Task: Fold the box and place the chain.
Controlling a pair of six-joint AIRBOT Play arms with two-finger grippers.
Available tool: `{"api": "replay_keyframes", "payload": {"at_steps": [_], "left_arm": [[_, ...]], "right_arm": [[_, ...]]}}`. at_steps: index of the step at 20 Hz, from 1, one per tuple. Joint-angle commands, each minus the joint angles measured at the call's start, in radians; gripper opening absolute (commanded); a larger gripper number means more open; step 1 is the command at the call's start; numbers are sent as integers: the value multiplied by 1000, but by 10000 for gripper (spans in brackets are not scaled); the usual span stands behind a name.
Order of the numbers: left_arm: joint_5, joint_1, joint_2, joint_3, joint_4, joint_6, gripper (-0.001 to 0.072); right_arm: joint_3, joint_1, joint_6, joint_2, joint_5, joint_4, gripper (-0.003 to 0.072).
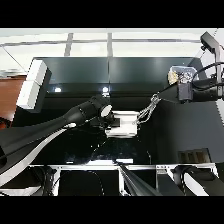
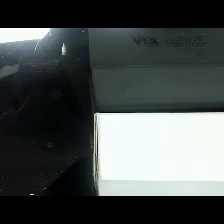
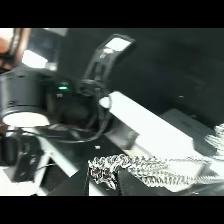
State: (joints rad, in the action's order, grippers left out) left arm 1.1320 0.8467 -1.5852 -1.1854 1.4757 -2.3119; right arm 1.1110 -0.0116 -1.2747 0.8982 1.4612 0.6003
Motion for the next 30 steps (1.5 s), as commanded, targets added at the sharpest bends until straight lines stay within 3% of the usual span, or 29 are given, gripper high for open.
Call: {"api": "replay_keyframes", "payload": {"at_steps": [1,6,11,14,15,16,17,21,25,26,27,30], "left_arm": [[-1,0,0,-1,1,0,30],[-2,0,0,-1,1,0,30],[-2,0,0,-1,1,0,30],[-2,0,0,-1,1,0,30],[-2,0,0,-1,1,0,30],[-2,0,0,-1,1,0,30],[-2,0,0,-1,1,0,30],[-2,0,0,-1,0,0,30],[-6,0,0,-1,1,0,30],[-6,0,0,-1,0,0,30],[-5,0,0,-1,0,0,30],[-2,0,0,-1,0,0,30]], "right_arm": [[-14,62,0,-3,-31,-106,18],[-82,222,0,-2,-200,-132,18],[-350,288,-69,-2,-399,23,19],[-480,288,-72,-2,-510,36,20],[-497,288,-72,-2,-517,36,49],[-502,288,-72,-2,-512,37,297],[-502,286,-70,-2,-508,37,378],[-468,139,-53,-2,-511,103,379],[-468,-63,-157,0,-772,427,384],[-468,-82,-203,7,-837,490,584],[-467,-94,-206,24,-874,517,704],[-456,-101,-227,123,-920,575,703]]}}
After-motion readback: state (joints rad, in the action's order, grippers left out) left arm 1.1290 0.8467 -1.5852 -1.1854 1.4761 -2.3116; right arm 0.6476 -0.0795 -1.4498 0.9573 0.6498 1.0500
